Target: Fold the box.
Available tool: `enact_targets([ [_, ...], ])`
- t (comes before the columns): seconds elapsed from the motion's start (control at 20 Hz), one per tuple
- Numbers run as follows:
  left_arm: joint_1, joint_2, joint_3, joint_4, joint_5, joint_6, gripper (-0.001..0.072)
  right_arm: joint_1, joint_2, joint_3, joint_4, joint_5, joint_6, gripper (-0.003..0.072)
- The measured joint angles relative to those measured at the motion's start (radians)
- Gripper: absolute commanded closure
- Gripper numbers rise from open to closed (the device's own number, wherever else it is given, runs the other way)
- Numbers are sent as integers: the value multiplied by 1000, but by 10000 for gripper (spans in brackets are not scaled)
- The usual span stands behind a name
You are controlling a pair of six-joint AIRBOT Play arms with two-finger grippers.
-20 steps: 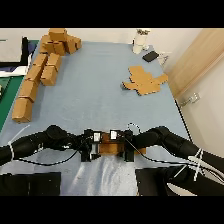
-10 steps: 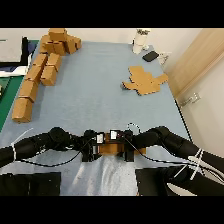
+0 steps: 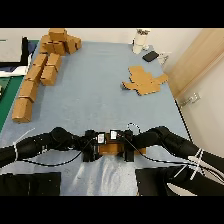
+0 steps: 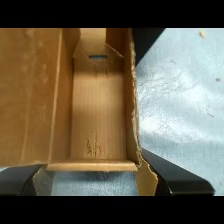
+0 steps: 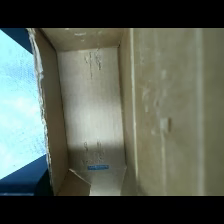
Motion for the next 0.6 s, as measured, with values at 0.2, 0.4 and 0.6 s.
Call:
enact_targets([
  [0.2,-3,-2,3,36,0,-39,119,0,0,0,0,0,0,146],
  [0.4,-3,-2,3,55,-1,-57,233,0,0,0,0,0,0,146],
  [0.6,-3,-2,3,60,0,-64,233,0,0,0,0,0,0,146],
])
